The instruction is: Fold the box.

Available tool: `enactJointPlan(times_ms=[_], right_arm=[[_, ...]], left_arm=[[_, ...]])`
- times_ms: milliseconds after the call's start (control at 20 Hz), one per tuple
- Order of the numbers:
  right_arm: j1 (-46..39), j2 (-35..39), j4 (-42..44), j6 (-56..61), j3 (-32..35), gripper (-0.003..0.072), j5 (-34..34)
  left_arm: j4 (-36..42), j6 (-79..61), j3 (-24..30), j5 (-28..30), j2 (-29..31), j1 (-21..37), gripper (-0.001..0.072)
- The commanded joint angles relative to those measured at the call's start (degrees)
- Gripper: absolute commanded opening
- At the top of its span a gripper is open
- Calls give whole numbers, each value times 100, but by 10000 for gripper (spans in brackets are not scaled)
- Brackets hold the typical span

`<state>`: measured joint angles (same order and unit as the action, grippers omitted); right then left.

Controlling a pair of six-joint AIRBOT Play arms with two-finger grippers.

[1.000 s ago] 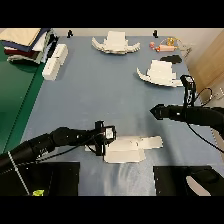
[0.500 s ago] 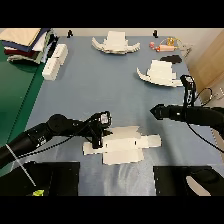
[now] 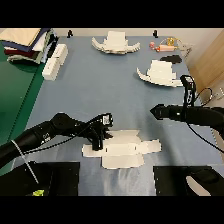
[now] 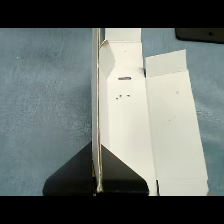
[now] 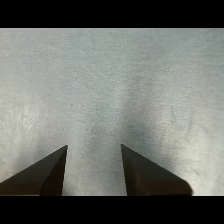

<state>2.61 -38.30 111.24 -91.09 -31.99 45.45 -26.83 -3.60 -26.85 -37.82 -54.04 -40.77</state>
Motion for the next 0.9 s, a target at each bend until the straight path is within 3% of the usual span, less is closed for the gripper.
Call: enactJointPlan(times_ms=[0,300,550,850], right_arm=[[2,4,2,0,4,524,0],[2,4,11,2,4,525,2],[2,4,22,2,4,524,4],[2,4,33,2,4,524,4]], left_arm=[[-17,-66,-11,-50,-17,4,15],[7,-885,44,1172,739,-426,14],[4,-887,505,2103,688,-1040,14],[7,-881,737,2583,647,-1375,14]])
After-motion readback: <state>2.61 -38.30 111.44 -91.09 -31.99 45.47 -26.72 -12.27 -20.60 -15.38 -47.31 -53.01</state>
